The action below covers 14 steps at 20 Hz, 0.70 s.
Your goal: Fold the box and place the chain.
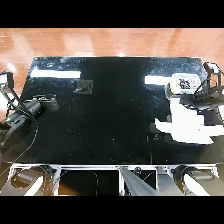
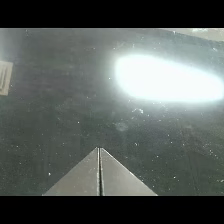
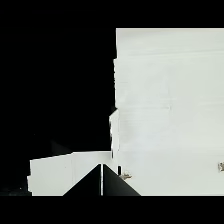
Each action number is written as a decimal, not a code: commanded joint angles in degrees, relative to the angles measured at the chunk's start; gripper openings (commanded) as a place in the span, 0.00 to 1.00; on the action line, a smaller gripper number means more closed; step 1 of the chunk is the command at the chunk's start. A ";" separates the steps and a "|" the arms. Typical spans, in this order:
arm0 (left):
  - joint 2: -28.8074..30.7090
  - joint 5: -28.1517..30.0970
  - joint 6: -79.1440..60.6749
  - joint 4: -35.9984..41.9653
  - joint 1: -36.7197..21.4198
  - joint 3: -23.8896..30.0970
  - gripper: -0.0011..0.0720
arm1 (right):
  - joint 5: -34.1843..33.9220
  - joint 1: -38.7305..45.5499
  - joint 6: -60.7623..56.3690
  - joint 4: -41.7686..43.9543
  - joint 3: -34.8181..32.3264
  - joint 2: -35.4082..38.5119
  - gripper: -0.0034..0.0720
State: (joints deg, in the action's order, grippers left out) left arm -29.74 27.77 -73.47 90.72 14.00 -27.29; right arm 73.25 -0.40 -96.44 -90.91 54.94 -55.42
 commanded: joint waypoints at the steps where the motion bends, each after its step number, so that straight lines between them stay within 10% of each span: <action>1: 0.04 0.02 0.00 -0.02 -0.02 0.02 0.04 | 0.00 0.04 0.00 0.00 -0.02 0.00 0.10; 14: -0.13 -2.54 0.39 0.00 0.00 0.02 0.04 | -0.04 0.04 0.00 0.00 -0.02 0.00 0.10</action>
State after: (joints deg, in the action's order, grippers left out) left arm -29.78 27.49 -73.41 90.72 14.00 -27.29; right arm 73.25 -0.38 -96.44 -90.91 54.94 -55.42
